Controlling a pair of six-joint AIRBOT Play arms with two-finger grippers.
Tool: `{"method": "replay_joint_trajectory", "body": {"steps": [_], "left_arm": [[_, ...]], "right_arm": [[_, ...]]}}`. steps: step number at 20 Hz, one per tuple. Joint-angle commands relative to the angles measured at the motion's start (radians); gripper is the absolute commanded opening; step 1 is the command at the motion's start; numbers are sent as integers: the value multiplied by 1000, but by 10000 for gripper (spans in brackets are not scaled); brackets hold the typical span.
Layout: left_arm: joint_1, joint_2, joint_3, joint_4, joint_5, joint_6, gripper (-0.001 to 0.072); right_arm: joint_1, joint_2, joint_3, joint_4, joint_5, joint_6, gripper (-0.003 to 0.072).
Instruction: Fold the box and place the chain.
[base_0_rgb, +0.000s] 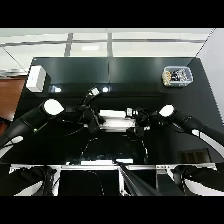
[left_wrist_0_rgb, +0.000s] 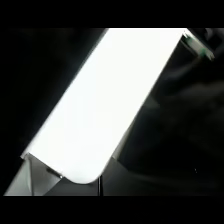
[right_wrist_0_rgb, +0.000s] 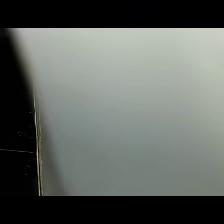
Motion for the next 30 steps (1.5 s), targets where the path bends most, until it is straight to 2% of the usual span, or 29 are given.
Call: {"method": "replay_joint_trajectory", "body": {"steps": [1, 5, 7, 9, 11, 13, 16, 19, 23, 26, 28, 30], "left_arm": [[-8, -15, -15, -138, 200, 90, 26], [-7, -84, 45, -33, 295, 90, 25], [-7, -164, 90, 28, 288, 86, 25], [-6, -241, 130, 29, 233, 76, 25], [-6, -302, 167, 26, 121, 57, 25], [-6, -333, 189, 21, 46, 56, 25], [-6, -342, 194, 24, -5, 56, 25], [22, -312, 212, 31, -11, 56, 23], [130, -151, 211, 92, -88, -5, 22], [200, -16, 110, 97, -132, -2, 23], [223, 48, 8, 72, -140, 155, 26], [223, 54, -56, 68, -159, 383, 35]], "right_arm": [[1, -1, 1, 1, 0, 1, 179], [1, -1, 1, 1, 0, 1, 179], [1, -1, 1, 1, 0, 1, 179], [1, -1, 1, 1, 0, 1, 179], [1, -1, 1, 1, 0, 1, 179], [1, -1, 1, 1, 0, 1, 179], [1, -1, 1, 1, 0, 1, 179], [1, -1, 1, 1, 0, 1, 179], [1, -1, 1, 1, 0, 1, 179], [1, -1, 1, 1, 0, 1, 179], [1, -1, 1, 1, 0, 1, 179], [1, -1, 1, 1, 0, 1, 179]]}}
